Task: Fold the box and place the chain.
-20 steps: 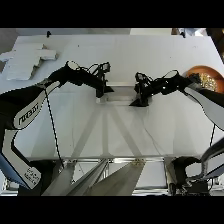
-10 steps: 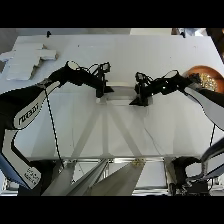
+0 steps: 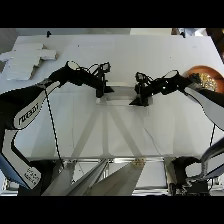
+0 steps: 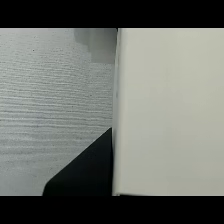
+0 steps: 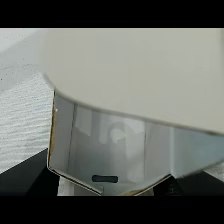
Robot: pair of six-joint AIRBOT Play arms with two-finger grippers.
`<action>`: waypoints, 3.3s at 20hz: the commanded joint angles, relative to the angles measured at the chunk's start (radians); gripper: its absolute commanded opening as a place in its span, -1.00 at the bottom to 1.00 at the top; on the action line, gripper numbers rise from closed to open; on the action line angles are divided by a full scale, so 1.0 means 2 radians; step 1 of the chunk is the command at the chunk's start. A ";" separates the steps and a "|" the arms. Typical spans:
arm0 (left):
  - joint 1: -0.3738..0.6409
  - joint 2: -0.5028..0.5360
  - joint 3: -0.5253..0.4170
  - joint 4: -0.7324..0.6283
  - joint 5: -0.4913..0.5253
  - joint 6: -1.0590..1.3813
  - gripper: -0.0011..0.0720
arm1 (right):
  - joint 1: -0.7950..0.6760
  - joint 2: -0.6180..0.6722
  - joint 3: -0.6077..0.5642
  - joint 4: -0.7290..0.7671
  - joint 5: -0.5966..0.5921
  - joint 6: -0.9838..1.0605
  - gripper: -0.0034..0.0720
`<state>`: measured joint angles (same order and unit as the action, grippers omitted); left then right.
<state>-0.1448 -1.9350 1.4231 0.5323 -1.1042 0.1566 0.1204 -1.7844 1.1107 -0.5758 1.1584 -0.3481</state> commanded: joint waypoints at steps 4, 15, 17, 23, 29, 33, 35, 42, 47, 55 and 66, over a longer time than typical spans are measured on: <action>0.001 0.000 0.000 0.000 0.001 0.000 -0.94 | 0.001 0.000 0.000 0.000 0.001 0.000 0.30; 0.000 0.000 0.000 0.000 0.001 0.000 -0.94 | 0.001 0.000 0.000 0.000 0.001 0.000 0.30; 0.000 0.000 0.000 0.000 0.001 0.000 -0.94 | 0.001 0.000 0.000 0.000 0.001 0.000 0.30; 0.000 0.000 0.000 0.000 0.001 0.000 -0.94 | 0.001 0.000 0.001 0.000 0.001 0.000 0.30; 0.000 0.000 0.000 0.000 0.001 0.000 0.05 | 0.001 0.000 0.000 0.000 0.001 0.000 0.30; 0.000 0.000 0.000 -0.001 0.001 0.000 0.14 | 0.001 0.000 0.000 0.000 0.001 0.000 0.30; 0.000 0.002 0.000 -0.001 0.001 0.000 0.14 | 0.001 0.000 0.000 0.000 0.001 0.000 0.30; 0.000 0.035 0.000 0.006 -0.002 0.000 0.75 | 0.001 0.000 0.000 0.000 0.001 0.000 0.30; 0.001 0.056 0.000 0.063 -0.033 -0.021 0.85 | 0.001 0.000 0.000 0.000 0.002 0.000 0.30; 0.039 0.149 -0.001 0.144 -0.096 -0.106 0.76 | 0.001 0.000 0.000 0.000 0.002 0.000 0.30; -0.027 0.176 -0.158 -0.002 -0.077 0.007 -0.96 | 0.001 0.000 0.000 0.000 0.002 0.000 0.30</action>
<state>-0.1566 -1.5875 1.1625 0.6800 -1.3445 0.0685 0.1219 -1.7844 1.1107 -0.5758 1.1629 -0.3481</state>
